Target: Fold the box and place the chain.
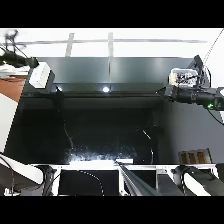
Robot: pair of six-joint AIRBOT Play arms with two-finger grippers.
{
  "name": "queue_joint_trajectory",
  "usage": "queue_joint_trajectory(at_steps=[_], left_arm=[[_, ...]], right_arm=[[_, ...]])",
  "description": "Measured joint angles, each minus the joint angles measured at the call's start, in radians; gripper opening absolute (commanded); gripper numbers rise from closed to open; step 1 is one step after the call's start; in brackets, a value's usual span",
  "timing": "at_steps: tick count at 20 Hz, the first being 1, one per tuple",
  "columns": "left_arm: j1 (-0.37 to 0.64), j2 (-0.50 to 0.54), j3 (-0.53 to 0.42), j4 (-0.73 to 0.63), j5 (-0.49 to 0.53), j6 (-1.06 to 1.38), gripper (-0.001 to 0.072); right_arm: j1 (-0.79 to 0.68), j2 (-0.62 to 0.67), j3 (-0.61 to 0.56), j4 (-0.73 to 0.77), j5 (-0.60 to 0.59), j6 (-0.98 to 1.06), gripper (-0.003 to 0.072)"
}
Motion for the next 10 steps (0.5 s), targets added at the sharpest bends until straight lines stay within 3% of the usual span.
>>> queue_joint_trajectory(at_steps=[1, 2, 3, 7, 10], left_arm=[[-0.001, 0.033, 0.029, -0.007, -0.047, -0.027, 0.0477], [-0.002, 0.07, 0.052, -0.018, -0.092, -0.066, 0.0179], [-0.003, 0.105, 0.067, -0.027, -0.14, -0.107, 0.0028], [-0.031, 0.264, 0.046, -0.111, -0.332, -0.212, 0.0025], [-0.121, 0.471, -0.175, -0.144, -0.308, -0.237, 0.0025]], right_arm=[[-0.003, 0.0, 0.017, -0.017, -0.007, 0.0, 0.0034], [-0.009, 0.0, 0.044, -0.041, -0.007, 0.0, 0.0035], [-0.019, 0.0, 0.082, -0.071, 0.002, 0.0, 0.0035], [-0.061, 0.022, 0.226, -0.2, 0.108, 0.009, 0.0034], [-0.071, 0.084, 0.223, -0.338, 0.126, 0.063, 0.0034]])
